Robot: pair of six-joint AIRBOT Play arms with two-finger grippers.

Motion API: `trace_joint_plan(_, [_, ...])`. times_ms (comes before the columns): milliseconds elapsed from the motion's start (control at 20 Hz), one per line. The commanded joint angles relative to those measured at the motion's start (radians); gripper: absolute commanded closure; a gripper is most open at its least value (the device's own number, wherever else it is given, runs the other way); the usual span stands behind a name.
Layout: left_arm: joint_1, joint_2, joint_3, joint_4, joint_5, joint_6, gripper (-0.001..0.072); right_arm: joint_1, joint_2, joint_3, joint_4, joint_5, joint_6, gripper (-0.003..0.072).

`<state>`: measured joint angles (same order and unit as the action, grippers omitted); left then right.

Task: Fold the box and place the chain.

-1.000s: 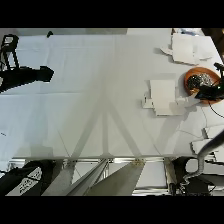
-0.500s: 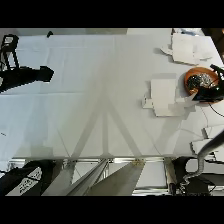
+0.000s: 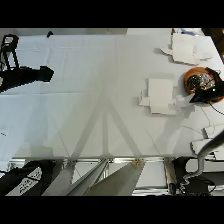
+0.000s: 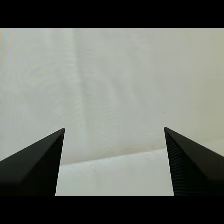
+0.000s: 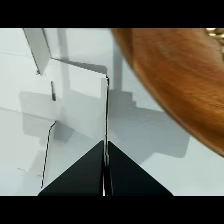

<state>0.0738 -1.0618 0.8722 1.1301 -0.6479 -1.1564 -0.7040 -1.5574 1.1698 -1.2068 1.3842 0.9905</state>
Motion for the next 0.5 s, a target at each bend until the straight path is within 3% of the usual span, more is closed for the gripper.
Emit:
trace_joint_plan(0, [-0.001, 0.000, 0.000, 0.000, 0.000, 0.000, 0.0007, 0.033, 0.021, 0.001, 0.068, 0.040, -0.058, 0.0677])
trace_joint_plan(200, [-0.001, 0.000, 0.000, 0.000, 0.000, 0.000, 0.0007, 0.149, 0.088, 0.001, 0.109, 0.018, -0.111, 0.0681])
trace_joint_plan(450, [-0.001, 0.000, 0.000, 0.000, 0.000, 0.000, 0.0007, 0.281, 0.183, -0.001, 0.360, -0.072, -0.154, 0.0682])
